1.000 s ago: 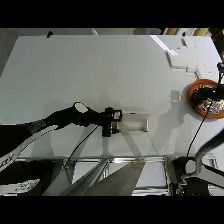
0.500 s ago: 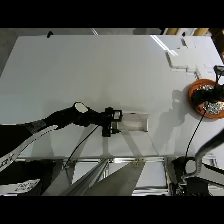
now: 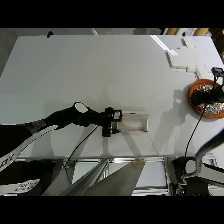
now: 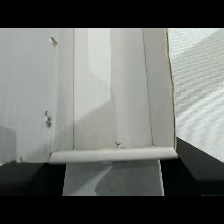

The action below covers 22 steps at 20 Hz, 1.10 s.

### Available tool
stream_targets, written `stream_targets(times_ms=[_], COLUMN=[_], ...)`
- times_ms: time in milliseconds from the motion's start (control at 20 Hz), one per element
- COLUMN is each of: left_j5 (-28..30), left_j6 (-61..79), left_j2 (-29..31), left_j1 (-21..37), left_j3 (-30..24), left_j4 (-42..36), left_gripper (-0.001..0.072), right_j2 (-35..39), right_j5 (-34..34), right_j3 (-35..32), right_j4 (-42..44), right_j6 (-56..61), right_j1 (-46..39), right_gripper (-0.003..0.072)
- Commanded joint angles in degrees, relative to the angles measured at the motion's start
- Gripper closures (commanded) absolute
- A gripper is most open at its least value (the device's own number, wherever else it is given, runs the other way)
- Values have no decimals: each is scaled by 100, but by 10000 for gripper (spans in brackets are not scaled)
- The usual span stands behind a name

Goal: Fold the box and place the chain.

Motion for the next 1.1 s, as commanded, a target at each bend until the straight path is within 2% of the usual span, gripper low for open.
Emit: stream_targets(times_ms=[0,200,400,500,600,850,1050], left_j5=[0,0,0,0,0,0,0], left_j6=[0,0,0,0,0,0,0], left_j2=[0,0,0,0,0,0,0], left_j1=[0,0,0,0,0,0,0], left_j3=[-2,-2,-2,-2,-2,-2,-2], left_j4=[0,0,2,2,2,0,0], left_gripper=[437,437,437,437,437,437,437], right_j2=[-33,280,1128,1600,2100,3348,4017], right_j5=[94,306,474,804,1226,2170,2806], right_j3=[0,0,0,0,0,0,0], right_j4=[-15,31,72,251,678,2347,2601], right_j6=[-2,-42,-144,-157,-256,-957,-1080], right_j1=[-2,144,595,732,800,1023,1947], right_gripper=[651,670,670,670,670,670,670])
